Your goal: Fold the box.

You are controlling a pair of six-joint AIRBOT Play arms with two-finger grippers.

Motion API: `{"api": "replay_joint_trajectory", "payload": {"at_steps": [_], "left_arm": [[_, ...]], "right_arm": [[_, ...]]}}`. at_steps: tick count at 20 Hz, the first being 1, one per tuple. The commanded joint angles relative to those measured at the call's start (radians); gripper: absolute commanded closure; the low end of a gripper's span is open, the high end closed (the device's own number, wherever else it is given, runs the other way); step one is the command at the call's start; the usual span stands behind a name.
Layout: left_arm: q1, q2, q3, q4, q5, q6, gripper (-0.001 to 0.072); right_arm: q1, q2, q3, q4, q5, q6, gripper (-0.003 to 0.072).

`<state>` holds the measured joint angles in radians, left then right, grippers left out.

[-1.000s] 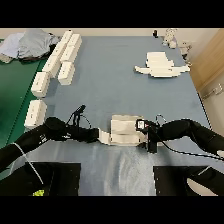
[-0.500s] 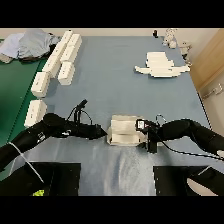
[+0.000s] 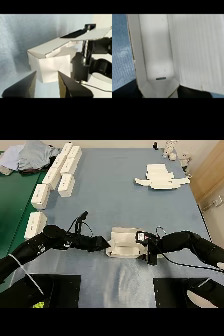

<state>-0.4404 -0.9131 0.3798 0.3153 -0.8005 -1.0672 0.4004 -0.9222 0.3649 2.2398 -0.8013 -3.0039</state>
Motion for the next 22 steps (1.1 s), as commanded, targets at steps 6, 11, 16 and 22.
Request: {"api": "replay_joint_trajectory", "payload": {"at_steps": [6, 11, 16, 22], "left_arm": [[-0.247, -0.031, 0.154, 0.49, 0.105, -0.565, 0.0308], [-0.376, -0.085, 0.277, 0.744, 0.082, -0.894, 0.0308], [-0.457, -0.181, 0.384, 0.87, 0.002, -1.085, 0.0309], [-0.52, -0.291, 0.508, 1.06, -0.146, -1.313, 0.0359]], "right_arm": [[0.0, 0.001, 0.0, 0.0, 0.0, 0.0, 0.0188], [0.0, 0.001, 0.0, 0.0, 0.0, 0.0, 0.0188], [0.0, 0.001, 0.0, 0.0, 0.0, 0.0, 0.0188], [0.0, 0.001, 0.0, 0.0, 0.0, 0.0, 0.0188]]}}
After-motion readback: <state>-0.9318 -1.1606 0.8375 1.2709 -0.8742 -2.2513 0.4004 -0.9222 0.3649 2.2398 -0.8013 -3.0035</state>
